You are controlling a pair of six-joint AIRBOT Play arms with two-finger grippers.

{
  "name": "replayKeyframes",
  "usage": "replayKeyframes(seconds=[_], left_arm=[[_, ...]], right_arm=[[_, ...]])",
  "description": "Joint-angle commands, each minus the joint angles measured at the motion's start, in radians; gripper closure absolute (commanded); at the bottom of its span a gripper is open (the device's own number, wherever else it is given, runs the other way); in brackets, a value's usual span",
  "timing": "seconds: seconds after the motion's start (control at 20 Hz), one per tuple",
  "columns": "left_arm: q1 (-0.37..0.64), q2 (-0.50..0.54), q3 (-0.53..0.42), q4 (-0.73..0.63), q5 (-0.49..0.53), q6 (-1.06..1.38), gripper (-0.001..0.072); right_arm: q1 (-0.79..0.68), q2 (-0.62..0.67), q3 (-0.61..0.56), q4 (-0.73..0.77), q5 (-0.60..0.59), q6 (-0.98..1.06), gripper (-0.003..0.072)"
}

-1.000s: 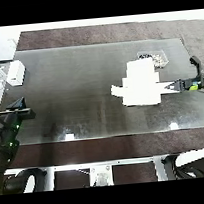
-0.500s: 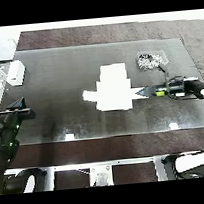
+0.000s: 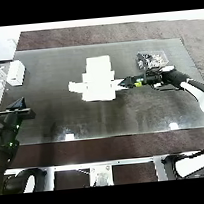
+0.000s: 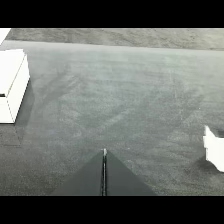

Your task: Fold the box and place the chain.

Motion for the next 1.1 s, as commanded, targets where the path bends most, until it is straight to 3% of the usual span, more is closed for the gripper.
replayKeyframes(seconds=[0.0,0.65,0.7,0.75,1.05], left_arm=[[0.001,0.001,0.001,0.000,0.000,0.000,0.0689],[0.001,0.001,0.001,0.000,-0.009,0.001,0.0686],[0.001,0.001,0.001,0.001,-0.024,0.004,0.0478],[0.001,0.001,0.001,0.000,-0.031,0.006,0.0195],[0.001,-0.001,0.001,0.000,-0.118,0.064,0.0190]], right_arm=[[0.032,-0.041,0.031,-0.027,-0.030,0.031,0.0683],[0.045,-0.124,0.188,-0.208,-0.022,0.078,0.0683],[0.052,-0.124,0.190,-0.215,-0.023,0.081,0.0683],[0.057,-0.124,0.190,-0.217,-0.023,0.082,0.0683],[0.082,-0.142,0.200,-0.256,-0.031,0.080,0.0683]])
